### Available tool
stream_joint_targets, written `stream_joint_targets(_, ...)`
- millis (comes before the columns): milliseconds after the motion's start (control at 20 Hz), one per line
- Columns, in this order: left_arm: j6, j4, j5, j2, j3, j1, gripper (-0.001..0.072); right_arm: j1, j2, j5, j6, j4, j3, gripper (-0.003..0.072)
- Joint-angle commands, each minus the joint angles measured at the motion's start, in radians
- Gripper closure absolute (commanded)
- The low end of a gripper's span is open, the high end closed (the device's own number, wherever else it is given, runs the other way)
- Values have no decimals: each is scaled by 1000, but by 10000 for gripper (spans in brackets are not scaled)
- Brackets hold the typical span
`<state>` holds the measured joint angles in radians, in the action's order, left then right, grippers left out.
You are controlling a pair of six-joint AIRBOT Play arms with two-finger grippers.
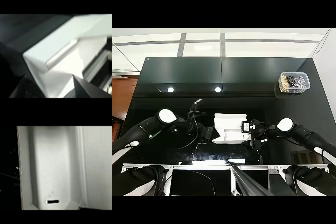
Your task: Fold the box and place the chain.
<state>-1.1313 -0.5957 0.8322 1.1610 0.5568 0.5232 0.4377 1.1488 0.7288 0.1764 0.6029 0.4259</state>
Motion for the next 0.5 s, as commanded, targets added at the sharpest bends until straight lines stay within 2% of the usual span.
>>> stream_joint_targets(0,-152,-38,-175,0,3,105,75,1,0,0,0,0,0,373)
stream_joint_targets(150,-340,-143,-208,0,4,165,91,1,0,0,0,0,0,373)
stream_joint_targets(300,-502,-306,-200,0,26,211,91,1,0,0,0,0,0,373)
stream_joint_targets(450,-609,-409,-183,0,66,225,92,1,0,0,0,0,0,373)
